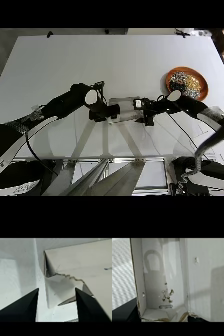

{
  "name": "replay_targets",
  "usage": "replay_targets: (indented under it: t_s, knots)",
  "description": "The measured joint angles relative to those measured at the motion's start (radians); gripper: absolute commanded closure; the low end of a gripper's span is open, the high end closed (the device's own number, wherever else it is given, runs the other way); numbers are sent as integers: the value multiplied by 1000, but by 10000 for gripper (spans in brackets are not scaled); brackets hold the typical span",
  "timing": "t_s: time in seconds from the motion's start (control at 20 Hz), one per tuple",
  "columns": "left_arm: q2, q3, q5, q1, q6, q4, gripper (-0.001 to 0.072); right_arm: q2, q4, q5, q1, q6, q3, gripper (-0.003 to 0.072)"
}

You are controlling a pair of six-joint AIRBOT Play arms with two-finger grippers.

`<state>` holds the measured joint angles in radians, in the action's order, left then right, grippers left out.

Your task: Fold the box and place the chain.

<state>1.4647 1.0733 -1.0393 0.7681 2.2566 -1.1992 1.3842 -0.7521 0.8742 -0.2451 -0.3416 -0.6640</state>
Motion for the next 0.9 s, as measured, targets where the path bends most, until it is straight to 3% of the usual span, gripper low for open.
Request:
replay_targets:
  t_s: [0.65,0.9]
  knots:
    - [157,185,-123,52,193,-92,221,0,0,0,0,0,0,282]
    - [192,196,-163,72,244,-130,341,0,0,0,0,0,0,282]
